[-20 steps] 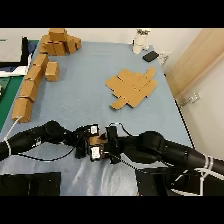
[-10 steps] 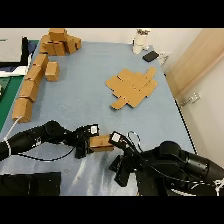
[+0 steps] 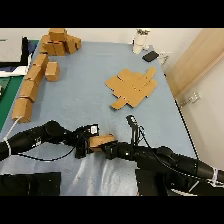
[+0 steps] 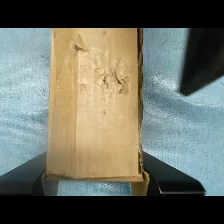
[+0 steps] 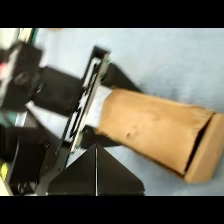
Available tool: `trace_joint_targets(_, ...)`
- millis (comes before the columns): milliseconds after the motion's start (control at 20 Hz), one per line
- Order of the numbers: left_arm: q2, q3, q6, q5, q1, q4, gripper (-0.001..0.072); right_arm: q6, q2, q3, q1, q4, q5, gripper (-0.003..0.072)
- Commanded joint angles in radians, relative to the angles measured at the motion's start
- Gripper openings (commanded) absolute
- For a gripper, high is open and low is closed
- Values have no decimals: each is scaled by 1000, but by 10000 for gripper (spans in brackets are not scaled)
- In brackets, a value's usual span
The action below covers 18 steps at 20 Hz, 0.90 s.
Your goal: Fold the box.
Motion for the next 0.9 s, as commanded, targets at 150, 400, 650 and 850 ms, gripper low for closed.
trace_joint_targets(150,0,1,0,0,0,0,389,42,-119,-3,0,13,109,4)
trace_joint_targets(400,0,1,0,0,0,0,389,42,-164,-3,2,11,97,4)
trace_joint_targets(650,0,1,0,0,0,0,389,41,-166,-4,2,10,96,4)
trace_joint_targets(850,0,1,0,0,0,0,389,36,-103,25,2,-121,38,4)
